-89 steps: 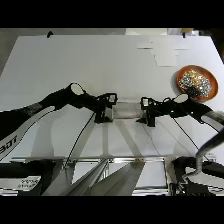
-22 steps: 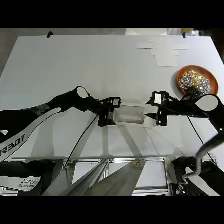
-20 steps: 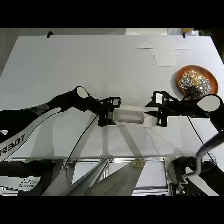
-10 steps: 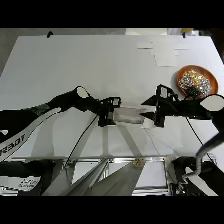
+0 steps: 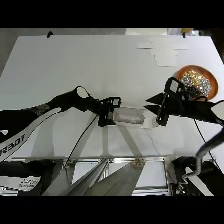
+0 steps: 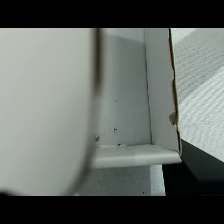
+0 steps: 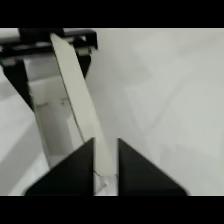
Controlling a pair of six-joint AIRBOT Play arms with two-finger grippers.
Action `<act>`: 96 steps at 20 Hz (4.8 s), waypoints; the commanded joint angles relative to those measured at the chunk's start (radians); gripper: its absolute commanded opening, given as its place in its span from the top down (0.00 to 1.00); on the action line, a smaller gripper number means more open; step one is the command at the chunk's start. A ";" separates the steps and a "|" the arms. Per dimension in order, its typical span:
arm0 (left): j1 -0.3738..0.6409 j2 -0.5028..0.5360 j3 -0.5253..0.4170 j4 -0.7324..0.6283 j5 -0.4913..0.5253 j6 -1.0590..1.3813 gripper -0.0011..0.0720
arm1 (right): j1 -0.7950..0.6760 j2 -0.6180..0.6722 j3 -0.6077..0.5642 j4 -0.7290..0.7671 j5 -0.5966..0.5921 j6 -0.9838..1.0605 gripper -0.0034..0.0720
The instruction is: Fold the box and place the chain.
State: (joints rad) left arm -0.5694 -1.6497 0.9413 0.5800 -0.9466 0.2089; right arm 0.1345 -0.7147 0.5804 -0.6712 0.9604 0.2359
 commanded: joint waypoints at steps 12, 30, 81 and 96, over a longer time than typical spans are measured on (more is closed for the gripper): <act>0.000 0.000 0.001 0.000 0.000 0.000 0.80 | 0.088 -0.397 -0.023 0.204 -0.269 0.082 0.94; 0.000 0.000 0.001 0.000 0.000 0.000 0.80 | 0.088 -0.433 0.092 -0.017 -0.090 0.344 0.94; 0.000 0.000 0.001 0.000 0.000 0.000 0.80 | 0.089 -0.333 -0.119 -0.058 -0.135 -0.264 0.55; 0.000 0.000 0.001 0.000 0.000 0.000 0.80 | -0.101 -0.068 -0.097 -0.584 -0.177 1.037 0.94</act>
State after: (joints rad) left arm -0.5694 -1.6501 0.9413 0.5800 -0.9470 0.2089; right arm 0.1200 -0.7902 0.4797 -1.1828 0.7532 0.9798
